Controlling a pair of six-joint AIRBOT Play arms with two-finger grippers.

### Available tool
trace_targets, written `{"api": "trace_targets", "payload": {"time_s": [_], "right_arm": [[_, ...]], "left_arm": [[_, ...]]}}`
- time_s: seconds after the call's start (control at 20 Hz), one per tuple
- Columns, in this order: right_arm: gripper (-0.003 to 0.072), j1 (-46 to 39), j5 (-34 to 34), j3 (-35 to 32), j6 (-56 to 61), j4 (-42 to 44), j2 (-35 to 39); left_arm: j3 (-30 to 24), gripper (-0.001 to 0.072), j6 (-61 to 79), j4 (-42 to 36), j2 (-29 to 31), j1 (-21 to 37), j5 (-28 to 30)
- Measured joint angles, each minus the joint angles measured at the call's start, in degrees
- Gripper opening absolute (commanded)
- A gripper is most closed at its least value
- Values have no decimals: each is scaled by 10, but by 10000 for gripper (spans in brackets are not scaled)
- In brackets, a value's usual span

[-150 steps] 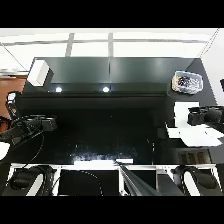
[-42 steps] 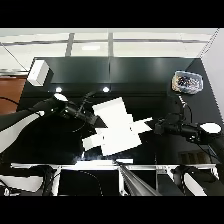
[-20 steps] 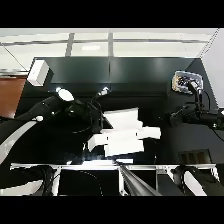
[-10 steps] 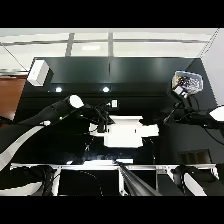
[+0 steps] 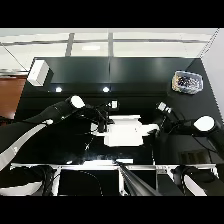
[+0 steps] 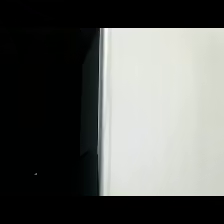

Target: Fold the box and place the chain.

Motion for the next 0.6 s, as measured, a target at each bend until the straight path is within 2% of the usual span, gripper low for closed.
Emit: {"api": "trace_targets", "payload": {"time_s": [0.55, 0.6], "right_arm": [[609, 130, -40, -38, -41, -14, -24], [632, 136, -41, -38, -43, -15, -25]], "left_arm": [[0, 29, 1, 3, -2, 0, -6], [0, 29, 1, 3, -2, 0, -6]]}}
